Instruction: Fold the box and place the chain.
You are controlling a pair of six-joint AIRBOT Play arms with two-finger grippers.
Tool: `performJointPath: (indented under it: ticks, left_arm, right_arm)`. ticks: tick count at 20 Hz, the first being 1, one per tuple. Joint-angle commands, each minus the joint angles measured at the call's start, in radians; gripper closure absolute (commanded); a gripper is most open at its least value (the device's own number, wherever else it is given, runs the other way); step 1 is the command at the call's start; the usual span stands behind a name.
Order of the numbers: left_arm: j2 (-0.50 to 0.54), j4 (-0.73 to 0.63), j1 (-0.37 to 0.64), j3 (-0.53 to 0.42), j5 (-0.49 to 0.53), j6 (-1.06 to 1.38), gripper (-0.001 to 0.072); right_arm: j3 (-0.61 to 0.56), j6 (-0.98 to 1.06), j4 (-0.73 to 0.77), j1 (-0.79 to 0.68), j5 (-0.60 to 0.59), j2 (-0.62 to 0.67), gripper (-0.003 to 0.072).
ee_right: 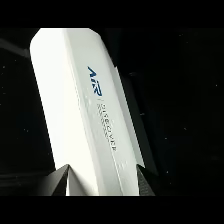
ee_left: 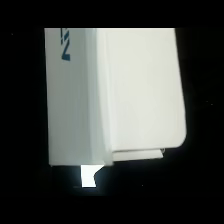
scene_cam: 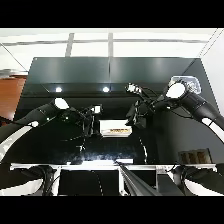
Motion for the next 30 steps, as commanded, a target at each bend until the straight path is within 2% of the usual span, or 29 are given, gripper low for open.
performJointPath:
  ticks: [1, 4, 5, 6, 30]
  left_arm:
    - [-0.001, 0.000, 0.000, -0.001, 0.000, 0.000, 0.0204]
    - [-0.001, 0.000, 0.000, -0.001, 0.000, 0.000, 0.0204]
    - [-0.001, 0.000, 0.000, -0.001, 0.000, 0.000, 0.0204]
    - [-0.001, 0.000, 0.000, -0.001, 0.000, 0.000, 0.0204]
    - [-0.001, 0.000, 0.000, -0.001, 0.000, 0.000, 0.0204]
  right_arm:
    - [0.000, 0.001, -0.011, 0.016, -0.010, -0.001, 0.0217]
    - [0.000, 0.002, -0.012, 0.022, -0.010, -0.001, 0.0219]
    - [0.000, 0.002, -0.012, 0.022, -0.010, -0.001, 0.0276]
    - [0.000, 0.002, -0.011, 0.022, -0.008, -0.001, 0.0387]
    - [-0.001, 0.061, -0.060, 0.032, -0.001, -0.001, 0.0389]
